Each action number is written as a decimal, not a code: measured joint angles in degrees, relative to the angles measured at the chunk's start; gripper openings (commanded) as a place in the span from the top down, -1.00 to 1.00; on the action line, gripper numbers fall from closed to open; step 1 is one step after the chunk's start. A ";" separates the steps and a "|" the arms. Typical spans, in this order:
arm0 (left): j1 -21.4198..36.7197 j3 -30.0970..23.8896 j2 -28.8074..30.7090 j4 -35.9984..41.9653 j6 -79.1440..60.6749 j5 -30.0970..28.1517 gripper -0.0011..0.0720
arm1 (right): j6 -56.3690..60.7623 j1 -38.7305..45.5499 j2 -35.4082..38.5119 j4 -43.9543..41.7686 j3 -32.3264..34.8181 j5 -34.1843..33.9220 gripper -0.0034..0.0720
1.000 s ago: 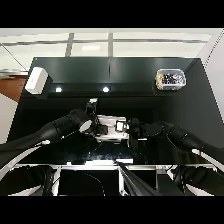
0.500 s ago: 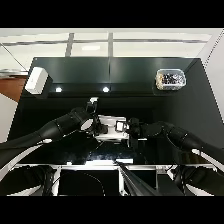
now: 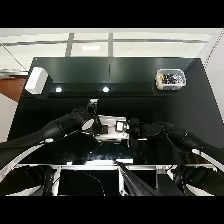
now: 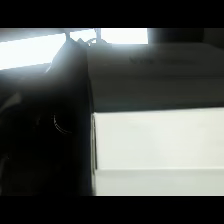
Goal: Fold the box and place the chain.
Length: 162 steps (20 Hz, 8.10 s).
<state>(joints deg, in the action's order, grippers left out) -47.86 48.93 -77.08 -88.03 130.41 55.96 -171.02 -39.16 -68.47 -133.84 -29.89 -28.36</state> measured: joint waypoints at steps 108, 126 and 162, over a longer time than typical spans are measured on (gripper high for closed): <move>4.52 -3.23 2.27 0.44 -1.46 1.05 0.88 | 31.30 0.44 5.86 2.27 -2.91 2.58 0.85; 4.52 -3.23 2.27 0.15 -1.42 1.36 0.89 | 83.52 18.73 3.45 -4.68 4.94 -16.28 0.85; 4.52 -3.23 2.27 0.02 -1.40 1.29 0.88 | 105.15 -6.36 -4.92 19.12 -17.22 -14.10 -0.20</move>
<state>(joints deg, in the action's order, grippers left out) -43.33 45.69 -74.81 -88.01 129.01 57.25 -65.87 -45.52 -73.38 -114.72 -47.11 -42.46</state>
